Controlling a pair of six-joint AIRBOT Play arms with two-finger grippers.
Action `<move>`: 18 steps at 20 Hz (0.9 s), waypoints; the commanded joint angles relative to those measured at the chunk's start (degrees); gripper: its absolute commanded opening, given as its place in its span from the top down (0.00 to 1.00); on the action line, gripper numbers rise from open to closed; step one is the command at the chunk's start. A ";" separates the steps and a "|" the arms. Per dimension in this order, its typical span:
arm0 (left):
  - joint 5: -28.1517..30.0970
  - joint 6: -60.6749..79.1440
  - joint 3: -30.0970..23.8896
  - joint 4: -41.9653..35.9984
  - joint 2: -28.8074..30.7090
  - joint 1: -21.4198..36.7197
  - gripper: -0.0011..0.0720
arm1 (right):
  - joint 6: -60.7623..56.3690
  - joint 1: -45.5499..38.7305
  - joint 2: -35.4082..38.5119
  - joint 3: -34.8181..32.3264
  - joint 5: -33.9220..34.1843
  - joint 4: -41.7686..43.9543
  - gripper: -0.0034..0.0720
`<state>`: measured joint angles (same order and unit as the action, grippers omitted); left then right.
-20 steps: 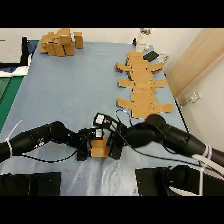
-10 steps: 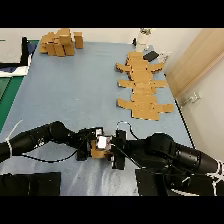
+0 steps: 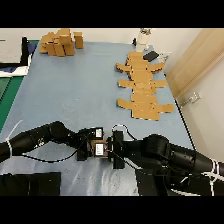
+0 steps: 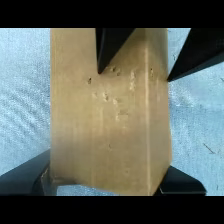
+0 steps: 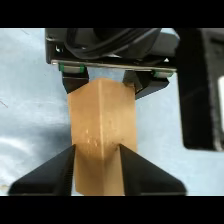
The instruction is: Fold the box.
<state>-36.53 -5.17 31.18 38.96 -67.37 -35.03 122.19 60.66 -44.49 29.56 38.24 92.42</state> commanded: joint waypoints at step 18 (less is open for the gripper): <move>0.02 0.00 0.07 0.00 -0.02 0.00 0.47 | -0.22 0.15 -1.75 0.07 0.87 0.33 0.69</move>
<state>-36.49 -5.23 31.18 38.94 -67.37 -35.03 122.04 60.71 -45.78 29.65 38.20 90.13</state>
